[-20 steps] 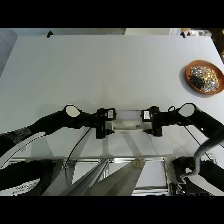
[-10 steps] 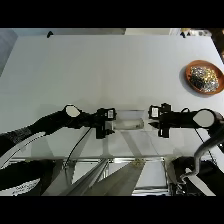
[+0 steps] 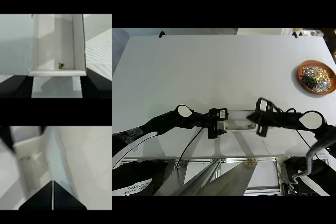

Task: Fold the box and place the chain.

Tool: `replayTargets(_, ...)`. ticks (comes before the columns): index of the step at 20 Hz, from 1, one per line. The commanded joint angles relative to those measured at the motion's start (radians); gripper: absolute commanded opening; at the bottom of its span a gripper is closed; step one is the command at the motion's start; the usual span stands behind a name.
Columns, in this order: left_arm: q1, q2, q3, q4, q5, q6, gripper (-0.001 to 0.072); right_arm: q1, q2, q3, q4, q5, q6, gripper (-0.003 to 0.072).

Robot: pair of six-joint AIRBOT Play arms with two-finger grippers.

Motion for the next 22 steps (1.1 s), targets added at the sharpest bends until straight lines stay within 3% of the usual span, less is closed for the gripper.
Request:
replayTargets(1,0.0,0.0,0.0,0.0,0.0,0.0,0.0312,0.025,-0.074,0.03,0.127,-0.208,0.055,0.0022)
replayTargets(5,0.0,0.0,-0.001,0.0,0.0,0.0,0.0312,0.025,-0.257,0.092,0.095,-0.214,0.18,0.0023)
replayTargets(7,0.0,0.0,0.0,0.0,0.0,0.0,0.0312,0.025,-0.326,0.114,0.004,-0.197,0.287,0.0024)
replayTargets(13,0.0,0.0,0.0,0.0,0.0,0.0,0.0312,0.025,-0.342,0.133,-0.195,-0.09,0.395,0.0025)
replayTargets(19,0.0,0.0,0.0,0.0,0.0,0.0,0.0312,0.025,-0.286,0.451,-0.394,0.318,0.418,0.0028)
replayTargets(22,0.0,0.0,0.0,0.0,0.0,0.0,0.0312,0.025,-0.234,0.485,-0.507,0.449,0.409,0.0027)
